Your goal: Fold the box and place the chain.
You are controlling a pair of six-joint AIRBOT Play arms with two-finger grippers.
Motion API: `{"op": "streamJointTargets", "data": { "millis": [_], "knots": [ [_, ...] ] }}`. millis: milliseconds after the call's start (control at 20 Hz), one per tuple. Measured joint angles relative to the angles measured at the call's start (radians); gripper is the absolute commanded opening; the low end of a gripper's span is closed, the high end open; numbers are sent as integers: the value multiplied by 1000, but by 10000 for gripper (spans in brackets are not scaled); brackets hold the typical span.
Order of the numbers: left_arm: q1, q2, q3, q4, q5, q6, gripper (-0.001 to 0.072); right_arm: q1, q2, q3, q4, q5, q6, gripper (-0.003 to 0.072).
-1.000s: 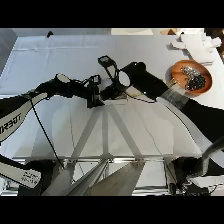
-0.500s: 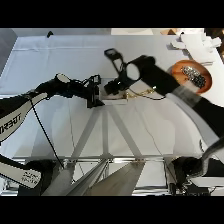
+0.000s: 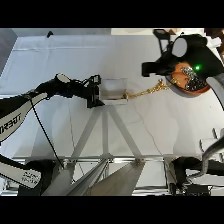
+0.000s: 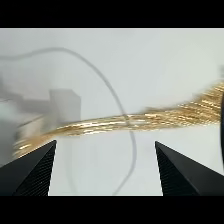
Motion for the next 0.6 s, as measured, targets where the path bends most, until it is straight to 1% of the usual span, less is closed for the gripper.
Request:
{"op": "streamJointTargets", "data": {
  "millis": [150,300,600],
  "knots": [
    [0,0,0,0,0,0,113,-51,-33,-4,-80,21,73,698],
    [0,0,0,0,0,0,113,-73,-98,-6,-132,41,153,699],
    [0,0,0,0,0,0,113,-72,-222,-6,-146,7,291,697]
  ]
}}
